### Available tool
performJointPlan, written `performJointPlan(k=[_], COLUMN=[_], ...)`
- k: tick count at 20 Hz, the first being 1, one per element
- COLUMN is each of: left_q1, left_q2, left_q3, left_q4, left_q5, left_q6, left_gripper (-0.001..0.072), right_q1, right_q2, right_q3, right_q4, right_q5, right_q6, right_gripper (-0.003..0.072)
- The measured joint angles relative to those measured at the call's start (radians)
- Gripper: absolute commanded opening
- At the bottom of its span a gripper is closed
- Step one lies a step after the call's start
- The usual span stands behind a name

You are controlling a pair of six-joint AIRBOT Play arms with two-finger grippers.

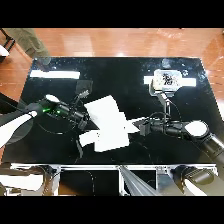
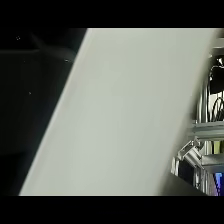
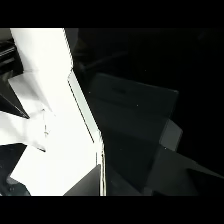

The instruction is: Fold the box and place the chain.

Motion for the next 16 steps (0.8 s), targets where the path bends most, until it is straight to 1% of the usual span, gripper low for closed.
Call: performJointPlan(k=[1,2,3,6,7,8,9,12,13,15,16], left_q1=[0.003,0.006,0.008,0.01,0.011,0.011,0.012,0.012,0.012,0.007,-0.002], left_q2=[0.0,0.0,0.0,0.0,0.0,0.0,0.0,0.0,0.0,0.007,0.016], left_q3=[0.0,0.0,0.0,0.0,0.0,0.0,0.0,0.0,0.0,0.003,0.003], left_q4=[0.0,-0.003,-0.011,-0.04,-0.047,-0.048,-0.054,-0.061,-0.063,-0.063,-0.063], left_q5=[0.0,0.0,0.0,0.0,-0.009,-0.008,0.013,0.002,0.005,0.005,0.004], left_q6=[0.001,0.002,0.003,0.015,0.023,0.023,0.022,0.026,0.037,0.077,0.103], left_gripper=[0.0369,0.0339,0.0286,0.0079,0.0026,0.0024,0.0024,0.0015,0.0015,0.0013,0.0013], right_q1=[0.0,0.0,0.0,0.0,0.0,0.0,-0.001,-0.048,-0.082,-0.175,-0.232], right_q2=[0.0,0.0,0.0,0.0,0.0,0.0,0.0,0.0,0.001,0.001,0.001], right_q3=[0.0,0.0,0.0,0.0,0.0,0.0,0.0,0.022,0.043,0.114,0.161], right_q4=[0.0,0.0,0.0,-0.001,-0.001,-0.001,-0.002,-0.052,-0.088,-0.187,-0.242], right_q5=[0.0,0.0,0.0,0.0,-0.004,-0.003,0.0,0.018,0.047,0.142,0.209], right_q6=[0.0,0.0,0.0,0.0,0.0,0.003,0.005,0.028,0.034,0.058,0.068], right_gripper=[0.0019,0.0018,0.0019,0.0019,0.0119,0.0537,0.07,0.0709,0.0708,0.0708,0.0708])
